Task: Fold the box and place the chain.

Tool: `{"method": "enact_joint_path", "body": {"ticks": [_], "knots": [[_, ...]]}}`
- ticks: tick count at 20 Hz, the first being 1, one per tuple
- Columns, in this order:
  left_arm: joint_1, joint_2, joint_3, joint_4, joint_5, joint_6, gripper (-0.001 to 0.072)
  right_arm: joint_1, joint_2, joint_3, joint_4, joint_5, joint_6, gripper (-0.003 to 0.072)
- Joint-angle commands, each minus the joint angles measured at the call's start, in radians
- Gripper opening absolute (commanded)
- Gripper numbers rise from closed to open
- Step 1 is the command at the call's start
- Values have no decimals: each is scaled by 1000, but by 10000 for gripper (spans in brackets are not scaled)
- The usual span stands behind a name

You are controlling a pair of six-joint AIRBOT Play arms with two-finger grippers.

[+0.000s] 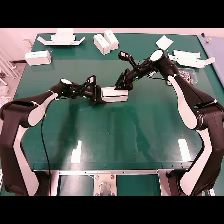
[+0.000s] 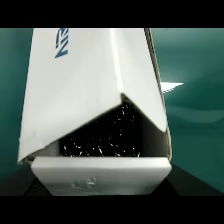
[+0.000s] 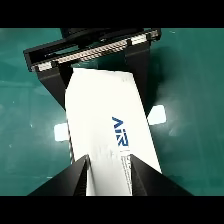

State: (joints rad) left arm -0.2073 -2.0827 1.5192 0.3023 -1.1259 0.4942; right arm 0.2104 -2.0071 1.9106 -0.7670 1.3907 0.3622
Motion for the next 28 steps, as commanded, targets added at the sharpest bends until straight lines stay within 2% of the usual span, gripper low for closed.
{"method": "enact_joint_path", "body": {"ticks": [1, 9, 14, 19, 24, 28], "knots": [[-1, 1, 0, 1, -1, 1, 526, 10, -1, 0, -1, -7, 0, 296], [-1, 1, 0, 1, -9, 1, 526, 14, -2, -2, -5, -41, 0, 296], [0, 1, 0, 1, -9, 1, 526, 14, -2, -63, -4, -39, 1, 296], [0, 1, 0, 1, -9, 1, 526, 15, -2, -72, 0, -35, 1, 296], [-1, 1, 0, 1, -9, 2, 526, 14, -2, -77, 29, 39, 2, 296], [0, 1, 0, 1, -8, 1, 526, 14, -2, -117, 34, 39, 0, 296]]}}
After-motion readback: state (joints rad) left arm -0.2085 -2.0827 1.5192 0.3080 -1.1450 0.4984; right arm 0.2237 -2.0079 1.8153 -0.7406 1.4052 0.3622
